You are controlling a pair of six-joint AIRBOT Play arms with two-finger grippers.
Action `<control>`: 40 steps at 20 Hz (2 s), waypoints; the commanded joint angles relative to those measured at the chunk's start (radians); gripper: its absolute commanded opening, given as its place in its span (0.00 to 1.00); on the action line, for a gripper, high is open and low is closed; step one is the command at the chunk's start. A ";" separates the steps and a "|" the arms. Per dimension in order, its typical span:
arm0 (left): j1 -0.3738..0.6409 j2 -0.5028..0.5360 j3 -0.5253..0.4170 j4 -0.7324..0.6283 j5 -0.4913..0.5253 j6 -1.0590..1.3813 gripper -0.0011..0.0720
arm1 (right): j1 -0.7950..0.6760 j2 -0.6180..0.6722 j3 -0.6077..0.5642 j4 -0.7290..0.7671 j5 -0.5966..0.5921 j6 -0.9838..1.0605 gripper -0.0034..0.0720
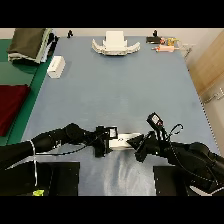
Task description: Fold the box.
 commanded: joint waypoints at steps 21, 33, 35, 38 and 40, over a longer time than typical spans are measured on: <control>0.000 0.000 0.001 0.000 0.000 0.000 0.65 | 0.175 -0.171 0.002 -0.003 0.186 -0.116 0.05; 0.000 0.000 0.001 0.001 0.000 0.000 0.65 | 0.175 -0.253 0.002 -0.003 0.174 -0.116 0.05; 0.000 0.000 0.001 0.001 0.000 0.000 0.65 | 0.175 -0.253 0.002 -0.003 0.174 -0.116 0.05; 0.000 0.000 0.001 0.001 0.000 0.000 0.65 | 0.175 -0.252 0.002 -0.003 0.175 -0.116 0.05; 0.000 0.000 0.001 0.001 0.000 0.000 0.65 | 0.175 -0.238 0.002 -0.003 0.175 -0.116 0.05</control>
